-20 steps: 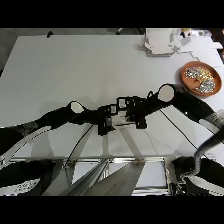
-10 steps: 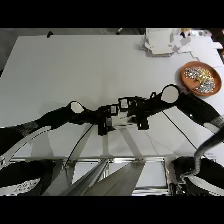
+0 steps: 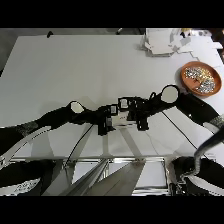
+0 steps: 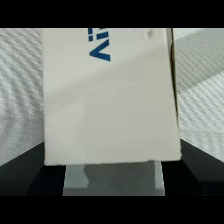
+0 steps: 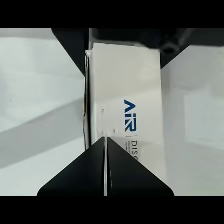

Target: Fold the box and place the chain.

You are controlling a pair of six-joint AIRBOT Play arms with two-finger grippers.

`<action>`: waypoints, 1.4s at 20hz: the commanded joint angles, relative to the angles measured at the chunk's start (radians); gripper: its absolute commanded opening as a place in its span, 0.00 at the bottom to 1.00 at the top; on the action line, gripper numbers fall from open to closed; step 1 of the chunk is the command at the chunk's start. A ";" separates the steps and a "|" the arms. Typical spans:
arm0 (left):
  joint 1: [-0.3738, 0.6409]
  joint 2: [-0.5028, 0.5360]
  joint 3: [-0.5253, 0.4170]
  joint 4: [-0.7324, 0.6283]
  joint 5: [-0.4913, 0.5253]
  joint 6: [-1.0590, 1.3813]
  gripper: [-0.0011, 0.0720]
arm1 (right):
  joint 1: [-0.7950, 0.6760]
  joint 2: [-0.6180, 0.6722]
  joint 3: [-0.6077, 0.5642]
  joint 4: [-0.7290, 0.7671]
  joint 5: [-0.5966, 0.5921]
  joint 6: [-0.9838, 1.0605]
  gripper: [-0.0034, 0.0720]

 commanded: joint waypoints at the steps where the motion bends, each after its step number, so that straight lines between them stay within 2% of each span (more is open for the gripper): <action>1: 0.001 0.001 0.000 0.000 0.000 0.000 0.39 | 0.000 -0.008 -0.019 -0.001 -0.002 0.000 0.07; 12: 0.001 0.001 0.000 0.000 0.000 0.000 0.39 | 0.000 -0.013 -0.109 -0.006 -0.055 0.000 0.07; 18: 0.001 0.001 0.001 0.000 0.000 0.000 0.39 | 0.000 -0.005 -0.112 0.000 -0.083 0.009 0.07; 21: 0.001 0.001 0.000 0.000 0.000 0.000 0.39 | -0.010 0.064 -0.100 0.000 -0.112 0.155 0.07; 24: 0.001 0.001 0.000 0.000 0.000 0.000 0.39 | -0.088 0.174 -0.084 -0.015 -0.114 0.352 0.08; 26: 0.001 0.001 0.000 0.000 0.000 0.000 0.39 | -0.165 0.255 -0.084 -0.129 -0.095 0.612 0.09; 28: 0.001 0.001 0.000 0.000 0.000 0.000 0.39 | -0.269 0.298 -0.084 -0.334 0.004 0.916 0.09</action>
